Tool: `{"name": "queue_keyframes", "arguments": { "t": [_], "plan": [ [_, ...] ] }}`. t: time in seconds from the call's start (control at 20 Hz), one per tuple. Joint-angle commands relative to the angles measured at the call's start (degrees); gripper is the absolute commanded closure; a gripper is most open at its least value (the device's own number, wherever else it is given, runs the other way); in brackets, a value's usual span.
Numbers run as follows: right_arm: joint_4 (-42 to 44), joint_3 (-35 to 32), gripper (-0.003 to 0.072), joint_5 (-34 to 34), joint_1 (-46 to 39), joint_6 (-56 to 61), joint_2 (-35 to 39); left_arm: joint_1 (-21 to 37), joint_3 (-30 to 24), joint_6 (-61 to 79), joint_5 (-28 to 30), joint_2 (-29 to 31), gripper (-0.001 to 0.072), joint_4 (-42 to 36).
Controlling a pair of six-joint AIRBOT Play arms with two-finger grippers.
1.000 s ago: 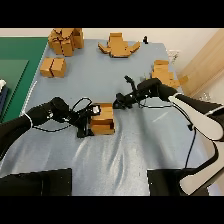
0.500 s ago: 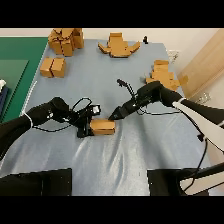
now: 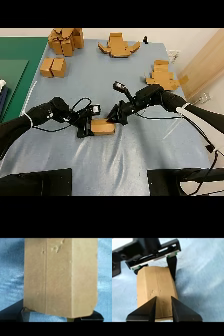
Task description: Fold the box.
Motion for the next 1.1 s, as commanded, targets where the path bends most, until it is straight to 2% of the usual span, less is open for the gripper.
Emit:
{"name": "queue_keyframes", "arguments": {
  "t": [0.0, 0.05, 0.2, 0.45, 0.55, 0.75, 1.0, 1.05],
  "plan": [
    [-2.47, -0.04, 0.0375, 0.35, 2.21, -3.10, 1.36, 0.00, -0.04, 0.00, -0.26, 0.04, 0.0692, 0.04],
    [-4.44, -0.04, 0.0374, 0.24, 3.02, -3.10, 1.60, 0.00, -0.04, 0.00, -0.28, 0.04, 0.0692, 0.04],
    [-7.91, -0.07, 0.0214, 1.36, 5.01, -3.08, 1.66, 0.00, -0.04, 0.00, -0.28, 0.04, 0.0692, 0.04],
    [-8.76, -0.07, 0.0214, 2.95, 5.99, -3.08, 2.03, 0.00, -0.04, 0.00, -0.52, 0.04, 0.0692, 0.02],
    [-11.15, -0.04, 0.0218, 5.64, 6.47, -3.08, 2.36, 0.00, -0.04, -0.02, -0.55, 0.04, 0.0692, 0.02],
    [-12.66, -0.04, 0.0359, 7.21, 7.76, -3.08, 3.67, 0.00, -0.07, -0.04, -0.57, 0.04, 0.0692, 0.02],
    [-12.72, -0.07, 0.0354, 4.83, 7.89, -3.08, 4.92, 0.00, -0.07, -0.02, -0.55, 0.04, 0.0692, 0.02],
    [-13.40, -0.07, 0.0320, 4.66, 8.50, -2.89, 4.92, 0.00, -0.07, -0.02, -0.52, 0.04, 0.0692, 0.04]
  ]
}}
